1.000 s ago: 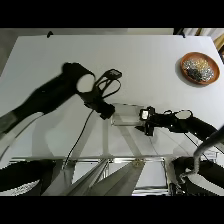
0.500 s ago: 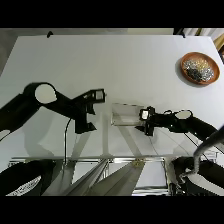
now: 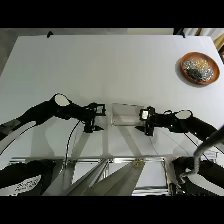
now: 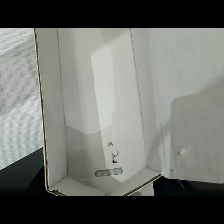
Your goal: Fold the box and place the chain.
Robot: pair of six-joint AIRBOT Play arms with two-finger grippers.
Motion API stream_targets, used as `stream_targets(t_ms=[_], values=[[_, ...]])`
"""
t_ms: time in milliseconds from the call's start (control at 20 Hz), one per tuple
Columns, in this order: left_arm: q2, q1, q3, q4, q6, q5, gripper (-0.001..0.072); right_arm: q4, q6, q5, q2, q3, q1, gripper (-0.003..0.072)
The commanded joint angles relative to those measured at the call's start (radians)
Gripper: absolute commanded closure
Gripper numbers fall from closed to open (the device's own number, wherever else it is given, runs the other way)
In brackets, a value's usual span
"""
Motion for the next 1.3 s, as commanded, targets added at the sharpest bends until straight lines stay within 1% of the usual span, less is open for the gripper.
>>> stream_targets(t_ms=[0,150,250,400,550,1050,1250], values=[[-0.071,0.008,0.034,-0.068,0.074,0.018,-0.0001,0.0,0.0,0.0,0.0,0.0,0.0,0.0424],[-0.135,0.006,0.104,-0.067,0.073,-0.011,-0.0001,0.0,0.0,0.0,0.0,0.0,0.0,0.0424],[-0.171,0.0,0.136,-0.057,0.071,-0.013,-0.0001,0.0,0.0,0.0,0.0,0.0,0.0,0.0424],[-0.196,-0.012,0.14,-0.041,0.07,-0.019,-0.0002,0.0,0.0,0.0,0.0,0.0,0.0,0.0424],[-0.201,-0.035,0.14,-0.047,0.07,-0.021,-0.0002,0.0,0.0,0.0,0.0,0.0,0.0,0.0424],[-0.206,-0.063,0.14,-0.1,0.07,-0.014,-0.0002,0.0,0.0,0.0,0.0,0.0,0.0,0.0424],[-0.206,-0.077,0.14,-0.151,0.07,-0.014,-0.0002,0.0,0.0,0.0,0.0,0.0,0.0,0.0424]])
